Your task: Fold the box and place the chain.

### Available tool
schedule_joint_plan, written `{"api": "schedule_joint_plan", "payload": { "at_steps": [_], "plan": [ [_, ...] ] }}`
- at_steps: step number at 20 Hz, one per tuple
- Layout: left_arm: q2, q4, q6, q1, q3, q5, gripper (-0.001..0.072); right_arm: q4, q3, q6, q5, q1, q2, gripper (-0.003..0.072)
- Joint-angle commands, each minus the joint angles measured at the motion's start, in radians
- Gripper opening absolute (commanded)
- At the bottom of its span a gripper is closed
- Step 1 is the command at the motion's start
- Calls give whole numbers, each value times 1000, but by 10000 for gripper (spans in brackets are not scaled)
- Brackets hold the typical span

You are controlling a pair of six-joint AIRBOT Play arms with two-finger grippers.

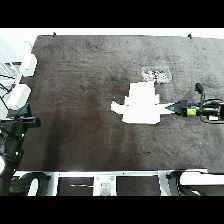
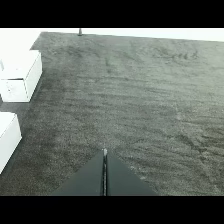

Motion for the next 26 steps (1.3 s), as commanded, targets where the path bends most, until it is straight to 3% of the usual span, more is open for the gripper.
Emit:
{"api": "schedule_joint_plan", "payload": {
  "at_steps": [1,6,9,13,16,21,22,23,24,26],
  "plan": [
    [0,0,0,1,1,0,19,138,-134,31,-130,145,117,9],
    [0,0,0,1,1,2,19,214,-155,67,-375,480,152,9],
    [0,0,0,1,1,-9,19,216,-126,67,-503,608,114,8],
    [0,0,0,1,1,-10,19,216,-23,82,-514,614,-9,8],
    [0,0,0,1,1,-9,20,219,-13,86,-575,615,-11,8],
    [0,2,10,1,1,-32,23,165,-15,85,-554,611,-12,8],
    [0,9,11,1,1,-36,259,163,-15,81,-562,608,-12,8],
    [0,10,11,1,1,-53,720,163,-15,79,-570,607,-12,8],
    [0,13,13,1,1,-68,670,163,-16,74,-577,608,-12,8],
    [0,13,78,1,1,-154,672,163,-26,74,-577,608,-11,8]
  ]
}}
